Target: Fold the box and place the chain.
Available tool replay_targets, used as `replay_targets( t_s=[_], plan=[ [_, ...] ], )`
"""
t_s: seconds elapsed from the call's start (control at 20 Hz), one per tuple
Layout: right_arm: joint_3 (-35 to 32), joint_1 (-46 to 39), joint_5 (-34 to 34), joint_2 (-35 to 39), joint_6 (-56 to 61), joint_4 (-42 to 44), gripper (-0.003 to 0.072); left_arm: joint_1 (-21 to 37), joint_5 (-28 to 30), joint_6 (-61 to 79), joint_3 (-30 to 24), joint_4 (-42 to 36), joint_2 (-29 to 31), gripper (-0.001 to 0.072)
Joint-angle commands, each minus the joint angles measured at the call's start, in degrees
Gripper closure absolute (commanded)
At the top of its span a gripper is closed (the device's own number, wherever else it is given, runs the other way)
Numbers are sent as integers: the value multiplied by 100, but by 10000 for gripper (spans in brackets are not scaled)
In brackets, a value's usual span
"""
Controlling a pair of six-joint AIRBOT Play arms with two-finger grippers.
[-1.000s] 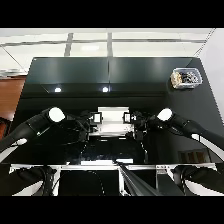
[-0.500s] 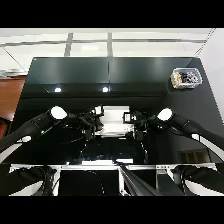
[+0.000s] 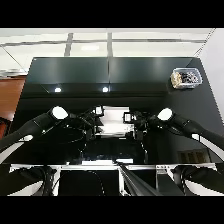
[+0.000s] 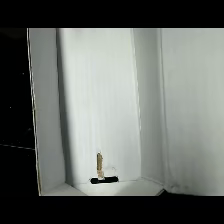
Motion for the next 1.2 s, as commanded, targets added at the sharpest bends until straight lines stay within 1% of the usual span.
replay_targets(
  t_s=[0.0, 0.05, 0.1, 0.2, 0.3, 0.35, 0.4, 0.45, 0.5, 0.55, 0.6, 0.65, 0.7, 0.75, 0.8, 0.85, 0.95, 1.0, 1.15],
  plan=[
    [0, 2, 0, -4, 0, 0, 486, 28, 4, -9, 39, 302, 57, 474],
    [-2, 2, 2, -2, 0, 0, 486, 74, -9, -55, 125, 649, 146, 678],
    [0, 2, 2, -4, 0, 0, 486, 146, -37, -409, 236, 940, 267, 684],
    [0, 2, 2, -2, 0, 0, 486, 442, -348, -1565, 549, 1720, 654, 684],
    [-2, 2, 0, -2, 0, 0, 486, 850, -785, -2522, 778, 2463, 1084, 685],
    [0, 2, 0, -4, 0, 0, 486, 1132, -942, -3038, 809, 2787, 1294, 684],
    [0, 2, 2, -2, 0, 0, 486, 1460, -1060, -3928, 796, 3222, 1449, 685],
    [0, 2, 2, -4, 0, 0, 486, 1803, -1040, -5106, 728, 3755, 1515, 685],
    [-2, 2, 0, -2, 0, 0, 486, 2232, -1008, -6640, 568, 4142, 1502, 684],
    [-2, 2, 0, -4, 2, 0, 486, 2664, -1062, -7897, 378, 4061, 1447, 682],
    [-2, 2, 0, -4, 0, 0, 486, 3093, -1346, -8402, 219, 3569, 1322, 682],
    [-2, 2, 0, -2, 0, 0, 486, 3508, -1784, -7962, 48, 2608, 1106, 682],
    [-2, 2, 0, -2, 0, 0, 486, 3842, -2232, -7134, -129, 1521, 833, 682],
    [0, 2, 0, -2, 0, 0, 486, 4039, -2551, -6544, -275, 675, 566, 685],
    [-2, 2, 0, -4, 0, 0, 486, 4096, -2669, -6186, -393, 131, 289, 686],
    [-2, 2, 0, -4, 0, 0, 486, 4013, -2599, -6188, -413, 133, 66, 686],
    [0, 2, 0, -2, 0, 0, 486, 3589, -2048, -6557, -402, 551, -238, 687],
    [-2, 2, 0, -2, 0, 0, 486, 3305, -1864, -6555, -393, 490, -339, 686],
    [0, 2, 0, -2, 0, 0, 486, 2551, -1650, -6380, -321, 286, -555, 686]
  ],
)
